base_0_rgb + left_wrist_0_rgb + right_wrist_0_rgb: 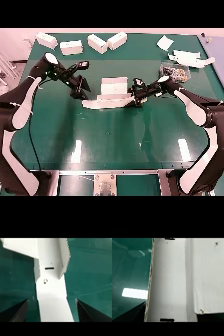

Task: Fold the box and place the chain.

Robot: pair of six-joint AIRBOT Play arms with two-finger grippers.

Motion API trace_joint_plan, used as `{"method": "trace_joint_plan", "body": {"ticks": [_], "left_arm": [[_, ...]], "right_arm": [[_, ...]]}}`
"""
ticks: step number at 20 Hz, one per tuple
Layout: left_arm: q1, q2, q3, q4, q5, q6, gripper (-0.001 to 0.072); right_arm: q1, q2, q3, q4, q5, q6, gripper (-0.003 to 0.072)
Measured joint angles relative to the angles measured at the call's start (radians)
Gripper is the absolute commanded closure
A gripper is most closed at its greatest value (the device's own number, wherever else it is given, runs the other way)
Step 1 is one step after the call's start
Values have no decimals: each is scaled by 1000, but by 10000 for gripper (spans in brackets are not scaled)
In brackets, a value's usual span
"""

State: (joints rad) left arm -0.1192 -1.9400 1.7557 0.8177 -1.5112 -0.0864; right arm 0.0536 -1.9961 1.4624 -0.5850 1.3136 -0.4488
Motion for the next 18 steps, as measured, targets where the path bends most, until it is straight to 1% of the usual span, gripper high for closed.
{"method": "trace_joint_plan", "body": {"ticks": [4,8,12,15,18], "left_arm": [[0,0,-73,-40,46,-5,50],[0,0,-132,-156,117,24,50],[2,0,-201,-229,177,63,49],[1,0,-229,-272,195,82,49],[-10,0,-240,-284,206,89,50]], "right_arm": [[0,0,0,0,0,0,176],[0,0,0,0,0,0,176],[0,0,0,0,0,0,176],[0,0,0,0,0,0,176],[0,0,0,0,0,0,176]]}}
